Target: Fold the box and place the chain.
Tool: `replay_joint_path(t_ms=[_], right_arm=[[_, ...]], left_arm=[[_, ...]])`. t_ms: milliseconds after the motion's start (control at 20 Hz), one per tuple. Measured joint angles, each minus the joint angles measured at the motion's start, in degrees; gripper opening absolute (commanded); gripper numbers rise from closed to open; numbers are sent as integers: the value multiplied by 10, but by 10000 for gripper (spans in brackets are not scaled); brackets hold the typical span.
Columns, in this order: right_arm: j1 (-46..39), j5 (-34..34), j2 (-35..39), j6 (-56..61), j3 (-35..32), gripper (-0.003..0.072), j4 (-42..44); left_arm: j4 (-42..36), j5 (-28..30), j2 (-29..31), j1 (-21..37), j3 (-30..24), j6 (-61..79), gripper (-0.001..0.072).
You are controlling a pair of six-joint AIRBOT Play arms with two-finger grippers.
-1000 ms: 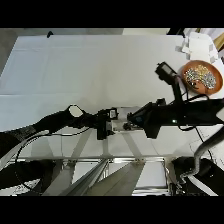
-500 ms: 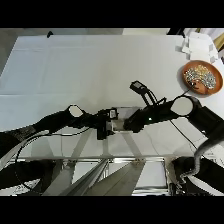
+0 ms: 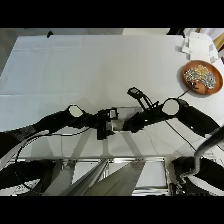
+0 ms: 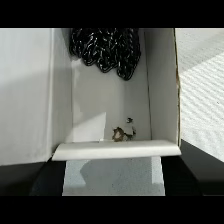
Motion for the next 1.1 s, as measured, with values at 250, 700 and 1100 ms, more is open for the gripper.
replay_joint_path(t_ms=[250, 700, 1100], right_arm=[[-62, 88, 52, -1, 82, 181, -13], [-294, 270, 38, 18, 229, 96, -50], [-250, 301, 26, -7, 240, 17, -32]], left_arm=[[0, 0, 0, 0, 0, 0, 131], [0, 0, 0, 0, 0, 0, 131], [0, 0, 0, 0, 0, 0, 131]])
